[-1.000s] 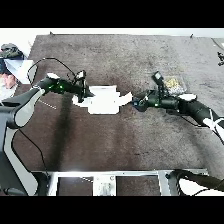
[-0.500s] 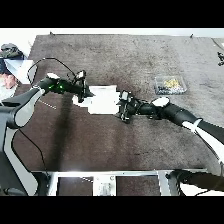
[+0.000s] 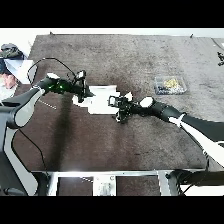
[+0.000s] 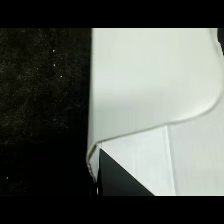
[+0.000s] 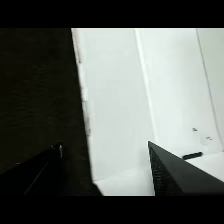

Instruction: Fold the box and place the chain.

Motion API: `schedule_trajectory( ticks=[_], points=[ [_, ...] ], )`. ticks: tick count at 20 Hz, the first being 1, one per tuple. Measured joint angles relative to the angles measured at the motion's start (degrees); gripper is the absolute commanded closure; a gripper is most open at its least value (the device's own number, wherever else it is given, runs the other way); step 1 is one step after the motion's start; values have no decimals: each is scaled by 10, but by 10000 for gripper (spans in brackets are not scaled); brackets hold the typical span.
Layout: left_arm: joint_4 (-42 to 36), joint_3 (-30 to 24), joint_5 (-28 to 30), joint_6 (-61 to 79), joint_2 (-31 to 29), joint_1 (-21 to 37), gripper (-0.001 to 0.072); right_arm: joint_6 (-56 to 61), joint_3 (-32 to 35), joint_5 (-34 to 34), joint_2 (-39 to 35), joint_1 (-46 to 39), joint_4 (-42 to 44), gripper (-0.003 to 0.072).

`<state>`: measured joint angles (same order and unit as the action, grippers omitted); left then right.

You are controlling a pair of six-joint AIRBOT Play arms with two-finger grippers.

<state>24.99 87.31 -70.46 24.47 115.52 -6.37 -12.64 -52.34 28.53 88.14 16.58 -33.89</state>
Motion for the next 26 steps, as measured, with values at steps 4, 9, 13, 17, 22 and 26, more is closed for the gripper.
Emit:
schedule_trajectory(
  ticks=[4,9,13,17,22,26],
  points=[
    [0,0,0,0,0,0,699,6,-10,-32,15,2,-13,90],
    [-1,0,0,0,0,0,699,8,-14,-70,3,1,-17,90],
    [-1,0,0,0,0,0,699,9,-16,-70,-13,-9,-18,90],
    [-1,0,0,0,0,0,699,9,-46,-40,-2,-33,-18,89],
    [-1,0,0,0,0,0,699,4,-76,3,7,-49,-16,90],
    [-1,0,0,0,0,0,699,-9,-86,21,14,-63,-16,90]
  ],
)
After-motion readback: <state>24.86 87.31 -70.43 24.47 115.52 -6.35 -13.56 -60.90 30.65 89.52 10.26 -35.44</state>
